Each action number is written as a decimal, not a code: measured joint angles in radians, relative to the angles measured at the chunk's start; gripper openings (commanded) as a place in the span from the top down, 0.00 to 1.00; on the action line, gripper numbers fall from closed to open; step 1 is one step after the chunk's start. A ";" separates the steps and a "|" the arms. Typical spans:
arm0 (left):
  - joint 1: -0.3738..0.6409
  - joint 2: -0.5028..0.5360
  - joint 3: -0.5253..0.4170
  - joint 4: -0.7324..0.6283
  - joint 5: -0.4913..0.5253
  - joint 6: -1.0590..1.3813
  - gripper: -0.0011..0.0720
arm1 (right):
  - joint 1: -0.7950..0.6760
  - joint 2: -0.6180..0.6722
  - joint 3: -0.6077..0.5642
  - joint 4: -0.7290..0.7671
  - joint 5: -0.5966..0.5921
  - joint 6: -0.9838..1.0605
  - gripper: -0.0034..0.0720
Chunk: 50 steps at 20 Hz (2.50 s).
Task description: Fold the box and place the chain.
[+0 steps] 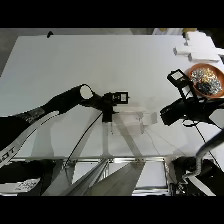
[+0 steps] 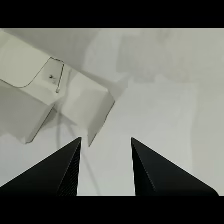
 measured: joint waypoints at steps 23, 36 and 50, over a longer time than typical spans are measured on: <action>0.000 -0.030 0.011 -0.013 -0.010 0.018 0.97 | 0.000 0.000 0.000 0.000 0.001 0.000 0.51; 0.000 -0.031 0.011 -0.010 -0.014 0.018 0.97 | 0.000 -0.002 0.000 0.046 0.000 -0.155 0.83; 0.000 -0.031 0.011 -0.010 -0.016 0.017 0.97 | 0.066 0.018 -0.140 0.306 0.012 -0.638 0.49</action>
